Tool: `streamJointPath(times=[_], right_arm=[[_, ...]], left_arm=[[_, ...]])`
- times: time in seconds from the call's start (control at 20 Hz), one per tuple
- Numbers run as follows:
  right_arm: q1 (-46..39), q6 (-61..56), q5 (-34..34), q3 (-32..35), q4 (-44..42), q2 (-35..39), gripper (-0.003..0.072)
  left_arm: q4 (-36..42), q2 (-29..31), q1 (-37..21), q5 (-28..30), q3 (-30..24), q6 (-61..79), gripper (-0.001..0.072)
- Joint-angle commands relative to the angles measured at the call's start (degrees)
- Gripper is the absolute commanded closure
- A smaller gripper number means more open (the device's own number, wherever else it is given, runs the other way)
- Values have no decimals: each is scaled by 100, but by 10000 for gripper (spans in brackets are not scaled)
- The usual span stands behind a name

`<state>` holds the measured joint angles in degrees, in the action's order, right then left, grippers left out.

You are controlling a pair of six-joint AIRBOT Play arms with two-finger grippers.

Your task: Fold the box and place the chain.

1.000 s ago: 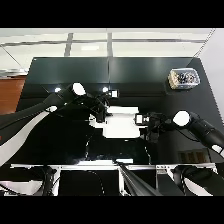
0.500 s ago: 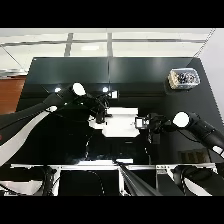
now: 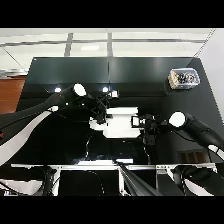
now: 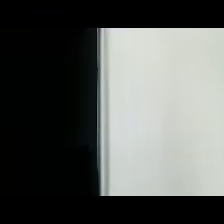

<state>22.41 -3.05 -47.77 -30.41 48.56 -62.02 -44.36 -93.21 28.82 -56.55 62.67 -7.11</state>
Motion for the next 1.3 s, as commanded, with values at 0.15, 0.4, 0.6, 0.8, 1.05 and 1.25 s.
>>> streamJointPath(times=[0.15, 0.4, 0.6, 0.8, 1.05, 1.25], right_arm=[[15, -7, 321, -17, -807, -37, 14], [-173, 321, 885, -48, -723, 127, 14], [-356, 660, 1062, -48, -990, 125, 14], [-697, 973, 1060, -48, -1449, 120, 14], [-702, 1193, 723, -28, -1543, 70, 13], [-577, 1322, 498, -26, -1537, -105, 14]], left_arm=[[4, -11, -4, -249, 0, -17, 688], [4, -11, -4, -240, 2, -17, 688], [4, -11, -2, -238, 2, -17, 688], [7, -11, -2, -201, 4, -17, 688], [-17, 85, 2, -52, 7, 247, 689], [-33, 144, 22, 330, 2, 247, 690]])
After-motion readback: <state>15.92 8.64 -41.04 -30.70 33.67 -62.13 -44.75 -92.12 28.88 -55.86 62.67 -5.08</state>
